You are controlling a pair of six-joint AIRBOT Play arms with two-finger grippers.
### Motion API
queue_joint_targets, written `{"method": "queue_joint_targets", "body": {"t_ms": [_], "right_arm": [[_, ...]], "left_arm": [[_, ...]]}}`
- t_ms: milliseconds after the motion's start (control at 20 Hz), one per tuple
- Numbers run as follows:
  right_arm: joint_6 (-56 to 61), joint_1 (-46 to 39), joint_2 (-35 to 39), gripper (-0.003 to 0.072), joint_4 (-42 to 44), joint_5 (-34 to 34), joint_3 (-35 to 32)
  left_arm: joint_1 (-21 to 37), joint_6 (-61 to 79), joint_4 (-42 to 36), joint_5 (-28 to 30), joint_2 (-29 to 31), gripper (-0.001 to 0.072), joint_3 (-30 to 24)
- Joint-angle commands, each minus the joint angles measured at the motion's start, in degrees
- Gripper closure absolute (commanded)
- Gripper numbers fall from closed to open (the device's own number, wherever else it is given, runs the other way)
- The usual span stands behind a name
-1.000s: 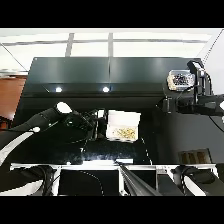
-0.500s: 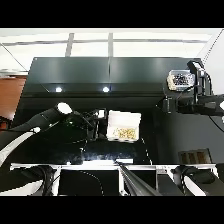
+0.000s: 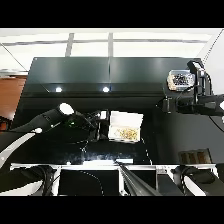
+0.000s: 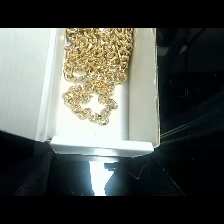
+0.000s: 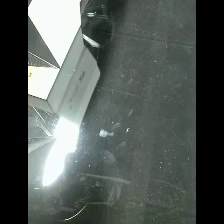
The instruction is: Fold the box and place the chain.
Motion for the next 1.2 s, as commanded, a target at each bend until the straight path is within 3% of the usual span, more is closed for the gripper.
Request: {"method": "queue_joint_targets", "body": {"t_ms": [0,1150], "right_arm": [[0.02,0.00,0.04,0.0192,0.02,0.00,-0.02],[0.02,0.00,0.04,0.0192,0.04,0.02,-0.02]], "left_arm": [[-0.15,-0.28,-0.81,0.85,-0.02,0.0000,0.07],[-3.91,-1.81,-0.37,4.39,-0.02,0.0026,0.13]]}}
